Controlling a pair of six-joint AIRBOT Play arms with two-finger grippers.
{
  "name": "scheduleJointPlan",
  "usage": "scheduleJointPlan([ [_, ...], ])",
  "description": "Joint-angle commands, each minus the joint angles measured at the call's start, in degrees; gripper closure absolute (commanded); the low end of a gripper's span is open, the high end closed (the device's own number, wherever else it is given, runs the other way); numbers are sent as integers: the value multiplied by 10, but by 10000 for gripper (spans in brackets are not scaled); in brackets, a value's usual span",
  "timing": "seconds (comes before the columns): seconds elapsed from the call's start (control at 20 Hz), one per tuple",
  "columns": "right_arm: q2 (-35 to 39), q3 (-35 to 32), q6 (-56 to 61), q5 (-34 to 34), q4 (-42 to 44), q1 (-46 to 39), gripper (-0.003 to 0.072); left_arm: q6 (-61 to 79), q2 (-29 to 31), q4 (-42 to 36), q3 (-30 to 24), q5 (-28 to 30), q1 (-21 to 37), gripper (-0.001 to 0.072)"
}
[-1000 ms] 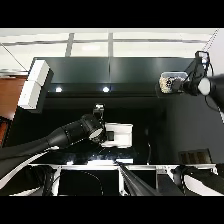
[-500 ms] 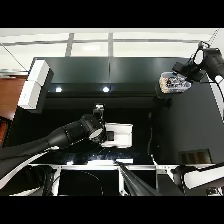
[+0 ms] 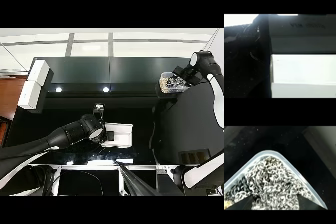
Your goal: Fold the box and place the chain.
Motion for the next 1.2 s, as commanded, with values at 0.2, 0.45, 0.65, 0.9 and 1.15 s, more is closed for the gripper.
scheduleJointPlan([
  [0.2,0,23,-65,25,24,-2,671,0,0,0,0,0,0,680],
  [0.45,103,23,-171,50,-5,-2,671,0,0,0,0,-1,0,680],
  [0.65,216,24,-223,10,-1,-2,673,0,0,0,0,0,0,680],
  [0.9,378,30,-359,0,40,29,676,0,0,0,0,0,0,680],
  [1.15,481,30,-426,125,156,31,676,0,0,0,0,-1,0,680],
])
